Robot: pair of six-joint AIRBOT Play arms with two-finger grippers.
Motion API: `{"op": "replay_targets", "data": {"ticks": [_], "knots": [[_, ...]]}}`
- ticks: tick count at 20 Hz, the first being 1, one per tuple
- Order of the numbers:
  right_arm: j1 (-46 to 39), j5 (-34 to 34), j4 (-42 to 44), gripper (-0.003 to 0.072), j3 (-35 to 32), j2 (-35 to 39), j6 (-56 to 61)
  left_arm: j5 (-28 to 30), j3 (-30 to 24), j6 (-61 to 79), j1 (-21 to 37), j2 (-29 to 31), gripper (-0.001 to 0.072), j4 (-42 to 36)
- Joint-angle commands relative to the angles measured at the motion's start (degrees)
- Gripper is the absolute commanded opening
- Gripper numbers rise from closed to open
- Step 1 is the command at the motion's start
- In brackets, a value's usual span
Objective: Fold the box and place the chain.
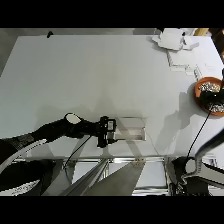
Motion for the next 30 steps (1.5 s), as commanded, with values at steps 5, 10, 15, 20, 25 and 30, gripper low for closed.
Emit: {"op": "replay_targets", "data": {"ticks": [5,10,15,20,25,30], "knots": [[-0.09,2.38,0.15,0.0173,0.04,-1.97,0.52,0.02,0.02,0.0,0.02,0.02,0.0271,0.02],[-0.02,6.01,0.26,0.0019,0.04,1.95,0.26,0.02,0.02,0.0,0.02,0.02,0.0271,0.02],[-0.09,7.21,-0.26,0.0019,0.04,8.48,-0.24,0.02,0.02,0.0,0.02,0.02,0.0271,0.02],[-0.52,9.73,-0.17,0.0211,0.02,7.06,-0.07,0.02,0.02,0.0,0.02,0.02,0.0271,0.02],[-5.77,9.77,6.75,0.0225,0.02,4.31,-0.72,0.02,0.02,0.0,0.02,0.02,0.0271,0.02],[-5.68,8.11,9.2,0.0225,0.02,2.01,-3.96,0.02,0.02,0.0,0.02,0.02,0.0271,0.02]]}}
